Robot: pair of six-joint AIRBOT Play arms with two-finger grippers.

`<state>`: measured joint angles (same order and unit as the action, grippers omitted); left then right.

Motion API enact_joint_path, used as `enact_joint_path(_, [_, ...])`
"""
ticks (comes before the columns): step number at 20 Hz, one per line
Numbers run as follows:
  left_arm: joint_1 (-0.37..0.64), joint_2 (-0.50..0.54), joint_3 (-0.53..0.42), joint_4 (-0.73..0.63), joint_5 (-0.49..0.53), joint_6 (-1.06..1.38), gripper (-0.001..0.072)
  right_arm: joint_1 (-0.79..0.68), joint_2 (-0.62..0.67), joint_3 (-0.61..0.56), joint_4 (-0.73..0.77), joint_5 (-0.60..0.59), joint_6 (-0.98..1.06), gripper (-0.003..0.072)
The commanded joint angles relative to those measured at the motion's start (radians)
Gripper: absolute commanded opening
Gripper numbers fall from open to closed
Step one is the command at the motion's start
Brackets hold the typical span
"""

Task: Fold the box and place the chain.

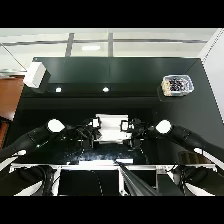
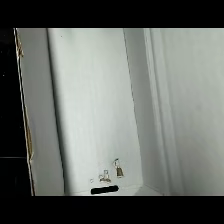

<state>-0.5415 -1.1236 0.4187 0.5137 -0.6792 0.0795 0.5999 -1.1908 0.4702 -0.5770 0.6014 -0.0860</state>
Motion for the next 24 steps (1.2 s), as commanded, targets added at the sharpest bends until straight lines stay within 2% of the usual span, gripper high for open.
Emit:
enact_joint_path(1, [-0.003, -0.004, 0.0, -0.003, 0.006, 0.0, 0.0107, 0.001, 0.0, 0.0, 0.0, 0.0, 0.0, 0.054])
enact_joint_path(6, [-0.003, -0.004, 0.0, -0.003, 0.002, 0.0, 0.0108, 0.001, 0.0, 0.0, 0.0, 0.0, 0.0, 0.054])
enact_joint_path(7, [-0.003, -0.004, 0.0, -0.003, 0.003, 0.0, 0.0127, 0.001, 0.0, 0.0, 0.0, 0.0, 0.0, 0.054])
enact_joint_path(8, [-0.003, -0.004, 0.0, -0.003, 0.004, 0.0, 0.022, 0.001, 0.0, 0.0, 0.0, 0.0, 0.0, 0.054])
enact_joint_path(10, [-0.003, -0.004, 0.0, -0.002, 0.005, 0.001, 0.025, 0.001, 0.0, 0.0, 0.0, 0.0, 0.0, 0.054])
enact_joint_path(12, [-0.003, -0.004, 0.0, -0.002, 0.013, 0.003, 0.0338, 0.001, 0.0, 0.0, 0.0, 0.0, 0.0, 0.054])
enact_joint_path(15, [-0.003, -0.004, 0.0, -0.002, 0.018, 0.003, 0.0328, 0.001, 0.0, 0.0, 0.0, 0.0, 0.0, 0.054])
enact_joint_path(16, [-0.003, -0.004, 0.0, -0.002, 0.016, 0.003, 0.0221, 0.001, 0.0, 0.0, 0.0, 0.0, 0.0, 0.054])
enact_joint_path(17, [-0.003, -0.004, 0.0, -0.002, 0.016, 0.003, 0.0201, 0.001, 0.0, 0.0, 0.0, 0.0, 0.0, 0.054])
enact_joint_path(19, [-0.005, -0.004, 0.0, -0.002, 0.017, 0.003, 0.0211, 0.001, 0.0, 0.0, 0.0, 0.0, 0.0, 0.054])
enact_joint_path(20, [-0.005, -0.004, 0.0, -0.002, 0.018, 0.003, 0.0283, 0.001, 0.0, 0.0, 0.0, 0.0, 0.0, 0.054])
enact_joint_path(21, [-0.005, -0.004, 0.0, -0.002, 0.018, 0.003, 0.0313, 0.001, 0.0, 0.0, 0.0, 0.0, 0.0, 0.054])
enact_joint_path(24, [-0.005, -0.004, 0.0, -0.002, 0.018, 0.003, 0.0313, 0.001, 0.0, 0.0, 0.0, 0.0, 0.0, 0.054])
